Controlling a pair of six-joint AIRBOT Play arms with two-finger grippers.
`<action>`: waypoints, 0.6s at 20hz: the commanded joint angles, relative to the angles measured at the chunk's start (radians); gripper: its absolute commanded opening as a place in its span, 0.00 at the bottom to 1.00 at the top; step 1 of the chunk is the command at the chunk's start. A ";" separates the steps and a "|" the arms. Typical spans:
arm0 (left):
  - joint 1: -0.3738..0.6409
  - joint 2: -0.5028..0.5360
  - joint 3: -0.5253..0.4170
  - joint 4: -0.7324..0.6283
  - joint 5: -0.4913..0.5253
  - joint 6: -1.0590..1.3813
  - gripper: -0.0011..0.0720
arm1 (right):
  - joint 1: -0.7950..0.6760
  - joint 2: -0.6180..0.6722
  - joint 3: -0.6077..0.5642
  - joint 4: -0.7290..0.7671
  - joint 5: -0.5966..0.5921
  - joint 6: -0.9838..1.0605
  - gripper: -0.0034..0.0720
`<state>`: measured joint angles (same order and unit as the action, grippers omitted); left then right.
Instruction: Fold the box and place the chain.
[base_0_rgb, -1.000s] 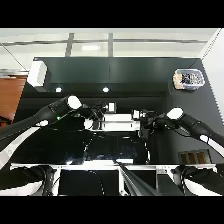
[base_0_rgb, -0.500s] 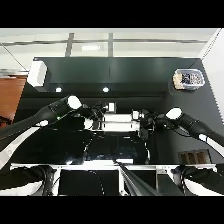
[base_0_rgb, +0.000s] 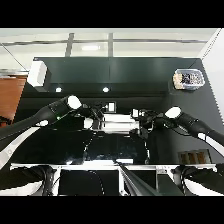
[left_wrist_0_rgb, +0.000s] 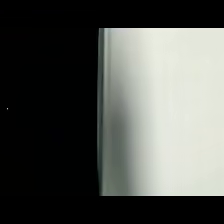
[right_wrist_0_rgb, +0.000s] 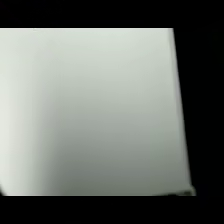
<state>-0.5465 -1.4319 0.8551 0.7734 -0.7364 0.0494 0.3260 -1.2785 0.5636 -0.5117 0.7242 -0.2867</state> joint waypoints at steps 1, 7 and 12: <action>0.000 0.000 0.000 0.000 -0.004 0.000 0.05 | 0.001 -0.003 0.003 -0.024 -0.002 0.035 0.89; 0.000 0.000 0.000 0.000 -0.004 0.000 0.05 | 0.001 -0.003 0.003 -0.043 0.010 0.042 0.91; 0.000 0.000 0.000 0.000 -0.004 0.000 0.05 | 0.026 -0.006 0.003 -0.078 0.005 0.047 0.91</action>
<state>-0.5465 -1.4319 0.8551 0.7734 -0.7410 0.0486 0.3359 -1.2819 0.5667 -0.5575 0.7284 -0.2459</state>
